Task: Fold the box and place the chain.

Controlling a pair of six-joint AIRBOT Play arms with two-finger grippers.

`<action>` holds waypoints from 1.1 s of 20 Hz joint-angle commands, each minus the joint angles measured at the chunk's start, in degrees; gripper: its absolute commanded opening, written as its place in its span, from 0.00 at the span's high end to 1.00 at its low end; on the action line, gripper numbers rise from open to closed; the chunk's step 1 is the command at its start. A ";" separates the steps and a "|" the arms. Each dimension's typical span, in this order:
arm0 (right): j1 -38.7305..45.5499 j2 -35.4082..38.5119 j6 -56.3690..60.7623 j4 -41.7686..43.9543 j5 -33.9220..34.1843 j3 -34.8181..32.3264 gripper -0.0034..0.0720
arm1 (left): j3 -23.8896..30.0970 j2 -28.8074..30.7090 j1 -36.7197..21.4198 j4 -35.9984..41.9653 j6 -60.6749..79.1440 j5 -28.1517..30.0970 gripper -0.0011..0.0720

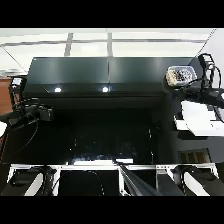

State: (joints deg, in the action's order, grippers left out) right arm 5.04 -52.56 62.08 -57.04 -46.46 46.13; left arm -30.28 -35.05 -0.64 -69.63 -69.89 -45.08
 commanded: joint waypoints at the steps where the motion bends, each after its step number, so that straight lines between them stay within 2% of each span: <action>1: -0.02 0.00 0.09 0.63 6.97 0.00 0.93 | 0.02 0.00 0.04 1.73 0.00 2.10 0.95; 3: -0.02 0.00 0.04 7.02 8.57 0.00 0.93 | 0.31 -0.44 0.04 3.32 -0.28 7.19 0.95; 4: -0.04 0.00 0.04 10.43 9.33 0.00 0.93 | 0.35 -1.29 0.04 5.44 -0.26 9.90 0.90; 5: -0.04 -0.09 0.02 12.00 10.62 0.00 0.87 | 0.35 -2.36 0.07 7.19 -0.22 11.96 0.53; 6: -0.04 -0.37 0.07 12.20 12.07 0.00 0.28 | 0.33 -3.76 0.11 8.28 -0.33 13.29 0.01; 7: -0.02 -0.79 -0.17 11.17 11.87 0.00 0.02 | 0.09 -5.25 0.31 8.55 -0.17 13.27 0.01; 8: 0.15 -1.27 1.44 7.37 11.72 0.00 0.02 | -0.26 -6.64 0.59 8.50 -0.07 12.74 0.01; 9: 1.60 -2.10 8.74 -0.46 11.54 0.28 0.02 | -0.85 -8.15 1.14 6.21 0.00 11.32 0.01; 11: 10.19 -5.81 27.56 -21.92 6.91 3.67 0.02 | -2.93 -11.26 2.19 -3.91 -7.41 5.51 0.01; 13: 22.71 -11.39 29.55 -31.39 0.81 9.51 0.02 | -5.51 -13.73 2.03 -15.56 -22.97 -1.16 0.01; 14: 29.81 -14.62 29.57 -31.82 -2.78 13.09 0.02 | -6.47 -14.43 2.05 -18.56 -26.71 -3.08 0.01; 16: 41.55 -20.35 27.82 -27.67 -10.60 19.15 0.02 | -6.91 -14.64 2.10 -18.21 -26.77 -3.41 0.01; 18: 50.51 -25.68 18.84 -21.86 -18.23 23.76 0.02 | -6.91 -14.64 2.08 -16.22 -26.77 -3.43 0.01; 22: 56.63 -35.50 -1.09 -13.60 -28.35 29.42 0.02 | -6.91 -14.64 2.19 -14.73 -26.80 -3.39 0.01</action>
State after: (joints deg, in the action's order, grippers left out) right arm 55.61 -81.30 74.67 -75.96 -65.06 71.13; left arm -36.95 -49.43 1.48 -84.16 -95.11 -47.57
